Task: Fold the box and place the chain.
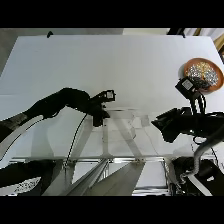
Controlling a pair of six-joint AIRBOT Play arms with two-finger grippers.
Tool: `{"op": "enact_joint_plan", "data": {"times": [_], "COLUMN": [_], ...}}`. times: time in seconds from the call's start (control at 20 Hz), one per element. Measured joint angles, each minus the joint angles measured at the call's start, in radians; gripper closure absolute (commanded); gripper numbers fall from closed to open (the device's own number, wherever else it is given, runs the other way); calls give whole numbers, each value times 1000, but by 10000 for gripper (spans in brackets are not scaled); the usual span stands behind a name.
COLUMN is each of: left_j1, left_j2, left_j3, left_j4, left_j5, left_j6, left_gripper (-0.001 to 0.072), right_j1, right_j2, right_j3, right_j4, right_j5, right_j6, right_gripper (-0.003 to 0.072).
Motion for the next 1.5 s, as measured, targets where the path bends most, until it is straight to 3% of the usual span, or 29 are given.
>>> {"op": "enact_joint_plan", "data": {"times": [0.4, 0.75, 1.35, 1.45, 1.5], "left_j1": [-51, -92, -99, -100, -99], "left_j2": [-34, -57, -76, -77, -79], "left_j3": [58, 65, 66, 66, 65], "left_j4": [-33, -11, 5, 16, 18], "left_j5": [-38, -94, -105, -105, -100], "left_j6": [2, 2, 2, 2, 2], "left_gripper": [708, 705, 693, 609, 489], "right_j1": [0, 0, 0, 0, 0], "right_j2": [-31, -86, -105, -105, -105], "right_j3": [0, 0, 0, 0, 0], "right_j4": [-2, 0, 5, 5, 5], "right_j5": [-23, -32, -50, -50, -50], "right_j6": [-8, -8, -8, -8, -8], "right_gripper": [392, 391, 391, 391, 391]}}
